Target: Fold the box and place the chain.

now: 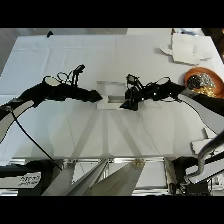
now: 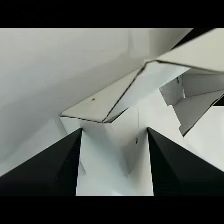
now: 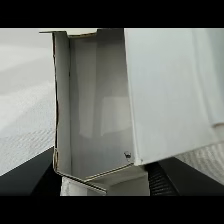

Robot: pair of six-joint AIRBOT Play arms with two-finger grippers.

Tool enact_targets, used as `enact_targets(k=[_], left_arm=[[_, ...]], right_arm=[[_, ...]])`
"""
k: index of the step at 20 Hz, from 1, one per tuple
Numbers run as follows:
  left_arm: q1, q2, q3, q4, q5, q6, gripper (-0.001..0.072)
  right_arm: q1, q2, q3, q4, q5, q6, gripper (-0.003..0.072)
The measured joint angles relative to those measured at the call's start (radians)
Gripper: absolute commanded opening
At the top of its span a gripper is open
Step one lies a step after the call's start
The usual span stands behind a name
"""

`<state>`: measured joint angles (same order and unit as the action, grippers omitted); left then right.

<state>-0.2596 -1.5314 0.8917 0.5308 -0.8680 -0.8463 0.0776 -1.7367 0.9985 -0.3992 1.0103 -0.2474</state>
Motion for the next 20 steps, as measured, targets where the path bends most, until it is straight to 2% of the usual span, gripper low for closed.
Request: enact_targets(k=[13,20], left_arm=[[-0.005,-0.002,0.000,0.031,0.077,-0.079,0.0438],[-0.007,0.001,0.000,0.081,0.044,-0.122,0.0438]], right_arm=[[0.001,0.000,0.000,0.003,-0.002,0.001,0.0308],[0.001,0.000,0.000,0.000,-0.001,-0.003,0.0308]])
